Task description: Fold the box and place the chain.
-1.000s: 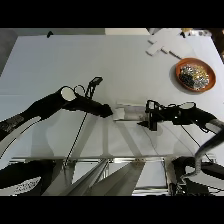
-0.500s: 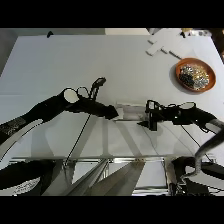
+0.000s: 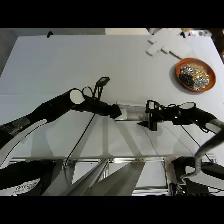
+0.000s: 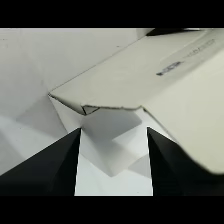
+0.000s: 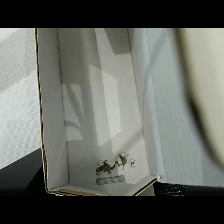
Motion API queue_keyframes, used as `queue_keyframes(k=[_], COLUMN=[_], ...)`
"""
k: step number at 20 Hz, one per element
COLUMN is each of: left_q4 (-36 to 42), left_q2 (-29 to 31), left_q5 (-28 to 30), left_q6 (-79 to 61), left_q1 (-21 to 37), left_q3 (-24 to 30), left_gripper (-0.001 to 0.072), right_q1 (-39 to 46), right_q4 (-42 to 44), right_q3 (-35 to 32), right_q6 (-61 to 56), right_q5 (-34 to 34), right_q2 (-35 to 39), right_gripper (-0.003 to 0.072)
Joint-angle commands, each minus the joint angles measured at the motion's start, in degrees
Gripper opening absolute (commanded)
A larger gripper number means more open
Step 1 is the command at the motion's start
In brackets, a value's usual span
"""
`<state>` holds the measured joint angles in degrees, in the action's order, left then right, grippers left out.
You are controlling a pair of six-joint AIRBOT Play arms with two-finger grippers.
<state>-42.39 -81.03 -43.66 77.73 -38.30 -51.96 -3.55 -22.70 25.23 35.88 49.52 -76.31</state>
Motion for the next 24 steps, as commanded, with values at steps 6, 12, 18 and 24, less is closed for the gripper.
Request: queue_keyframes(k=[6,12,18,24], left_q4=[-18.99,-24.44,-27.50,-30.62], left_q2=[-5.20,-5.99,-11.74,-15.32], left_q5=[-8.52,-9.62,-18.82,-21.44], left_q6=[21.81,29.55,37.79,47.98], left_q1=[-4.26,-5.75,-7.17,-8.87], left_q3=[-8.41,-11.19,-19.56,-21.27], left_gripper=[0.0469,0.0469,0.0466,0.0466], right_q1=[-0.02,-0.02,-0.02,-0.02], right_q4=[0.00,0.00,0.00,0.00], right_q3=[-0.02,-0.02,-0.02,-0.02], right_q6=[0.00,0.00,0.00,0.00], right_q5=[0.02,0.02,0.02,0.02], right_q2=[0.00,0.00,0.00,0.00], right_gripper=[0.0399,0.0399,0.0399,0.0399])
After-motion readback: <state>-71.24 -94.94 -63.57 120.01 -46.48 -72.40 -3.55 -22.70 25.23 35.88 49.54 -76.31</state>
